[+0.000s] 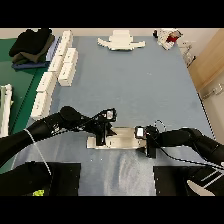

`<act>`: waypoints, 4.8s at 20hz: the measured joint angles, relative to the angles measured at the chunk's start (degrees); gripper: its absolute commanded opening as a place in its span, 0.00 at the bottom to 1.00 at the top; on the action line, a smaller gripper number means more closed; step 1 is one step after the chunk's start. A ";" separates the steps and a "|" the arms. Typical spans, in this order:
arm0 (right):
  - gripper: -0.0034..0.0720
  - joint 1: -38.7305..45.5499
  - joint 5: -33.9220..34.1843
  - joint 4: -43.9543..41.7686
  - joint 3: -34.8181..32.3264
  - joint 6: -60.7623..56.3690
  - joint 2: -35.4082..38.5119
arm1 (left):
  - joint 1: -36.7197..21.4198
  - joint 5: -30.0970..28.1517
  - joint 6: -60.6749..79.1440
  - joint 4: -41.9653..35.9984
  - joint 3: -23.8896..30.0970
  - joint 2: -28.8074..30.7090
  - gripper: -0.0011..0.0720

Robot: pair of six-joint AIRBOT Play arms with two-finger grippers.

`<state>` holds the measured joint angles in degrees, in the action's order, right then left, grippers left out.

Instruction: Fold the box.

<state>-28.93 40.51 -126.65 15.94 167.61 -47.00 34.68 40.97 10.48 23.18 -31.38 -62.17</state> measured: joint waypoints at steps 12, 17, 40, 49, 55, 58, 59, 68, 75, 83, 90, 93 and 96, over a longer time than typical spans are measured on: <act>0.79 0.00 0.00 0.04 0.00 0.00 0.00 | 0.00 -0.26 0.31 -0.13 0.00 0.00 0.03; 0.80 0.00 0.02 0.02 0.00 0.00 0.02 | 0.00 -0.28 0.46 -0.22 0.00 0.00 0.03; 0.79 0.00 0.02 0.04 0.00 0.00 0.00 | -4.42 1.36 -14.19 5.84 0.02 3.87 0.85; 0.80 0.00 0.02 0.04 0.00 -0.02 0.00 | -7.34 21.77 -52.11 14.80 0.00 12.70 0.03; 0.80 0.00 0.02 0.04 0.00 -0.02 0.00 | -3.96 16.48 -60.52 3.91 -4.50 6.58 0.03; 0.80 0.00 0.02 0.04 0.00 -0.02 0.00 | -7.56 14.53 -61.29 -1.16 -8.68 -0.04 0.03; 0.79 0.00 0.02 0.02 0.00 -0.02 0.00 | -8.48 14.38 -61.20 -2.67 -9.68 -2.23 0.03; 0.80 0.00 0.04 0.07 0.00 -0.02 0.00 | -10.86 19.91 -61.31 -7.56 -12.44 -20.24 0.03; 0.80 0.04 0.13 0.17 0.00 -0.02 0.00 | -8.92 21.92 -62.31 -7.26 -12.50 -23.17 0.03; 0.80 0.04 0.02 0.04 0.00 0.00 0.00 | -8.57 22.34 -62.45 -6.21 -13.81 -23.45 0.03; 0.79 0.00 -0.11 -0.09 0.02 0.00 0.00 | -9.73 21.90 -57.16 -5.14 -15.91 -16.50 0.03; 0.80 0.02 -0.07 -0.02 0.02 0.00 0.00 | -9.27 19.67 -52.65 -2.91 -16.00 -8.72 0.03; 0.80 0.02 -0.02 0.02 0.02 0.00 0.00 | -6.03 17.14 -48.98 3.23 -14.64 -0.11 0.03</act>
<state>-28.91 40.49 -126.63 15.97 167.61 -47.00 28.64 58.11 -38.50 26.41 -46.02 -62.28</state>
